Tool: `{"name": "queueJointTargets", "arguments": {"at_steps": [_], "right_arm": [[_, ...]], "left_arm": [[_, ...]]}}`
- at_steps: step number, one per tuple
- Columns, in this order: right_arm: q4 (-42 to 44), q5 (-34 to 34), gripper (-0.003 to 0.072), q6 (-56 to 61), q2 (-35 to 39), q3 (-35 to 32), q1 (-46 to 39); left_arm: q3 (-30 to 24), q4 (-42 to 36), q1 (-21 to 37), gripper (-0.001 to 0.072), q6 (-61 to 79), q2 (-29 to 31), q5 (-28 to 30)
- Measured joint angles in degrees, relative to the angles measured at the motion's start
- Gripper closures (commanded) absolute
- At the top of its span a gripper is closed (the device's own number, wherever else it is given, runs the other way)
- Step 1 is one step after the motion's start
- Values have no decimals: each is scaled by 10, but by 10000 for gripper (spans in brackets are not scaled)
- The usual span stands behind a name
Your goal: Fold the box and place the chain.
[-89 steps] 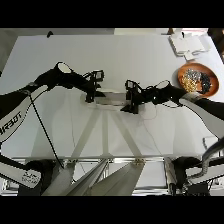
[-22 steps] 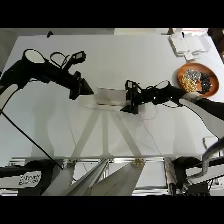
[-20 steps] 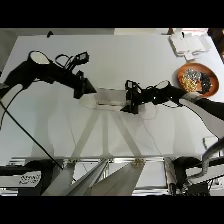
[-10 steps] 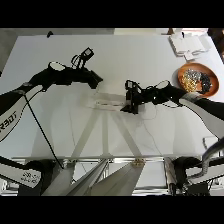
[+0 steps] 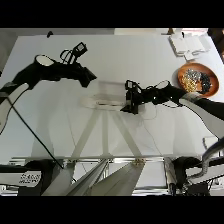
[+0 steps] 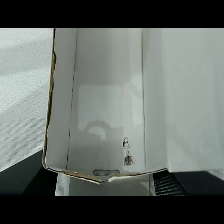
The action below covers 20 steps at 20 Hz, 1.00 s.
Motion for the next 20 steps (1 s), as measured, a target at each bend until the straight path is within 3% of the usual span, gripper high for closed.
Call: {"name": "queueJointTargets", "arguments": {"at_steps": [1, 2, 3, 5, 10, 14, 20], "right_arm": [[0, 0, 149, 0, 0, 0, 0], [0, 0, 149, 0, 0, 0, 0], [0, 0, 149, 0, 0, 0, 0], [0, 0, 149, 0, 0, 0, 0], [0, 0, 149, 0, 0, 0, 0], [0, 0, 149, 0, 0, 0, 0], [0, 0, 149, 0, 0, 0, 0]], "left_arm": [[0, 46, 2, 683, 0, 16, -11], [0, 87, 4, 604, 0, 29, -23], [0, 125, 5, 486, 0, 39, -36], [-5, 171, 6, 184, 0, 52, -64], [-62, 188, -10, 178, 42, 62, -59], [-110, 152, -25, 207, 159, 62, -42], [-133, 107, -36, 225, 249, 40, -27]]}}
